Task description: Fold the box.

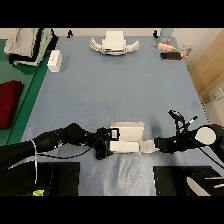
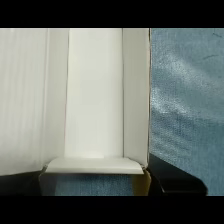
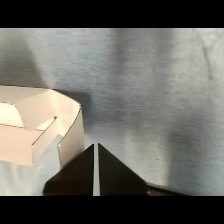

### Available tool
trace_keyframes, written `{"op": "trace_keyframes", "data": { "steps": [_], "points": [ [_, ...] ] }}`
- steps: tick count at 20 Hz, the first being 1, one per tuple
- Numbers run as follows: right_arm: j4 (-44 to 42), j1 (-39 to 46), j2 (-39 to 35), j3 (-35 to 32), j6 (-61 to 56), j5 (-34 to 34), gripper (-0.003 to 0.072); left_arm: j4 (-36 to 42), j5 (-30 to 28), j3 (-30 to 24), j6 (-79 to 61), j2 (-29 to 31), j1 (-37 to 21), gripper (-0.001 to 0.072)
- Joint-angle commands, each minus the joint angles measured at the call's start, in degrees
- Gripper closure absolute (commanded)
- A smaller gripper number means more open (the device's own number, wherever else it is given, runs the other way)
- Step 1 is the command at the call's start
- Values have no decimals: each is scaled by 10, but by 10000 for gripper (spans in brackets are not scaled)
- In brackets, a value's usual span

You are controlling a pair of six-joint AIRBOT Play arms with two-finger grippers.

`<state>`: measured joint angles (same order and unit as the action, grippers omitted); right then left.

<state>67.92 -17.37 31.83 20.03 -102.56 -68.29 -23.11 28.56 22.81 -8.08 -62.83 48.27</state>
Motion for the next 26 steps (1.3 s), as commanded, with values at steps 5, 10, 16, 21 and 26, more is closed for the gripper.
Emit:
{"op": "trace_keyframes", "data": {
  "steps": [5, 10, 16, 21, 26],
  "points": [
    [-78, 0, -17, 0, 65, 31, 217, 0, 0, 0, 0, 0, 0, 87],
    [-110, 0, -1, 0, 93, 44, 217, 0, 1, 0, 0, 0, 0, 87],
    [-142, -37, 53, 1, 122, 82, 203, 0, 1, 0, 0, 0, 0, 87],
    [-91, -106, 115, 32, 39, 127, 215, 0, 1, 0, 0, 0, 0, 87],
    [45, -220, 192, 104, -143, 117, 223, 0, 1, 0, 0, 0, 0, 87]
  ]
}}
